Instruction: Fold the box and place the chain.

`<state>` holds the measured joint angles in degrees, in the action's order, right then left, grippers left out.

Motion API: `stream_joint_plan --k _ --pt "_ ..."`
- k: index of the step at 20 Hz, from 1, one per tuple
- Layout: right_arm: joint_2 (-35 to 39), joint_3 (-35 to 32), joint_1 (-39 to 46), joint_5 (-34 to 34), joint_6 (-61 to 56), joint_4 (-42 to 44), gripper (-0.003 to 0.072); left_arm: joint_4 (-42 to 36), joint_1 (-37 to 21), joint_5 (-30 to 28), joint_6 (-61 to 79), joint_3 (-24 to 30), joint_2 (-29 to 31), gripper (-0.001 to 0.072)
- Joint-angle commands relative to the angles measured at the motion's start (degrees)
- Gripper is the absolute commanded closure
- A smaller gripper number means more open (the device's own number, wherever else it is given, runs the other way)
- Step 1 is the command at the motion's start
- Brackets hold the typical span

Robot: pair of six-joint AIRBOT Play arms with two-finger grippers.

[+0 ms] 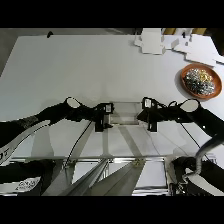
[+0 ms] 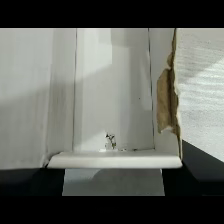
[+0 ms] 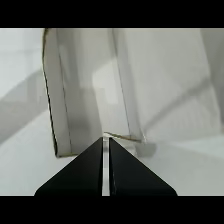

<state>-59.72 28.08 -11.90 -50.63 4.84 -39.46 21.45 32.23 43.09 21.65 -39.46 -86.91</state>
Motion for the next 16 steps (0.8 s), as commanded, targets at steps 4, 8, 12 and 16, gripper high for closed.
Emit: stream_joint_plan --k 4,8,12,16 --pt "7.2 0.0 6.6 0.7 -35.8 -9.6 0.065 0.0 0.0 0.0 0.0 0.0 0.0 0.0557" --pt "7.1 0.0 14.8 0.6 -44.6 -4.3 0.0669 0.0 0.0 0.0 0.0 0.0 0.0 0.0557" --pt "3.3 0.0 19.4 0.3 -59.6 -12.3 0.0669 0.0 0.0 0.0 0.0 0.0 0.0 0.0557" --pt "-4.4 -0.3 16.8 -5.5 -61.9 -10.2 0.0669 0.0 0.0 0.0 0.0 0.0 0.0 0.0557"
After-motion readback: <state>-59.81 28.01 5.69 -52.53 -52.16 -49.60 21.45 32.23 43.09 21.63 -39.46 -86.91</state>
